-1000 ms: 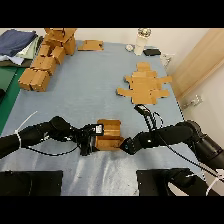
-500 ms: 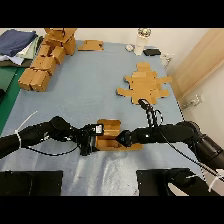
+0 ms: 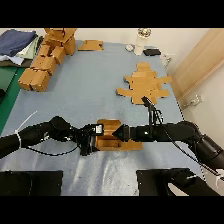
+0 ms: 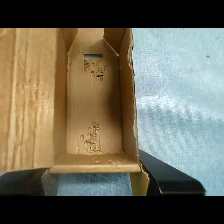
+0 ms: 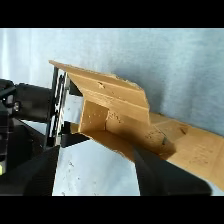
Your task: Fold the box.
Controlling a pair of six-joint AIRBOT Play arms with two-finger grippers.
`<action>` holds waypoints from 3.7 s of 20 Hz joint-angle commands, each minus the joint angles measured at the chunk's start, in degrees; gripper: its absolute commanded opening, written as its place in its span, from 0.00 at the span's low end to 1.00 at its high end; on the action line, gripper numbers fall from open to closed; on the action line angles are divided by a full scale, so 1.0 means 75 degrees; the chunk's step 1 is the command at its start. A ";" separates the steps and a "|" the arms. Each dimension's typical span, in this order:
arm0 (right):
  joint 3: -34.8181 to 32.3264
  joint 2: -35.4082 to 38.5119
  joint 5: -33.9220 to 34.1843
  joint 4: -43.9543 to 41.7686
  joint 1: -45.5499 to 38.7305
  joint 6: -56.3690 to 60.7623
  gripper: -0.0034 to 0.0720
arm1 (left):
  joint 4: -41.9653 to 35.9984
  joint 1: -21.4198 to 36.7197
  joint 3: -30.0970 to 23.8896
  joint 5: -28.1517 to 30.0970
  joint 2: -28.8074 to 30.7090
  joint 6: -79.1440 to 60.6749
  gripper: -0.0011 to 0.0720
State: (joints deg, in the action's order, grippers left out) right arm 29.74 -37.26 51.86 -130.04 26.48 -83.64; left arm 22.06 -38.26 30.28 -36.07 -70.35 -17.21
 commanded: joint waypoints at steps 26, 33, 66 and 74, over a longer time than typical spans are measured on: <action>0.1778 -0.4459 -0.1131 -0.0032 0.0562 -0.1317 0.05 | 0.0487 0.0577 -0.0012 -0.0411 0.0044 0.0076 0.63; 0.1778 -0.4829 -0.1253 -0.0035 0.0562 -0.1935 0.05 | 0.0487 0.0577 -0.0012 -0.0408 0.0044 0.0076 0.63; -0.0070 -0.2060 -0.1113 0.2710 0.1294 -0.8329 0.53 | 0.0487 0.0577 -0.0012 -0.0411 0.0044 0.0076 0.63; -0.0070 -0.1947 -0.1282 0.1769 0.1294 -0.8763 0.23 | 0.0487 0.0577 -0.0012 -0.0411 0.0044 0.0073 0.63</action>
State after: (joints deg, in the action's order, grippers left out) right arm 29.23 -51.90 43.38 -113.60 36.21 -147.13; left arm 25.71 -33.95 30.22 -39.16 -70.00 -16.64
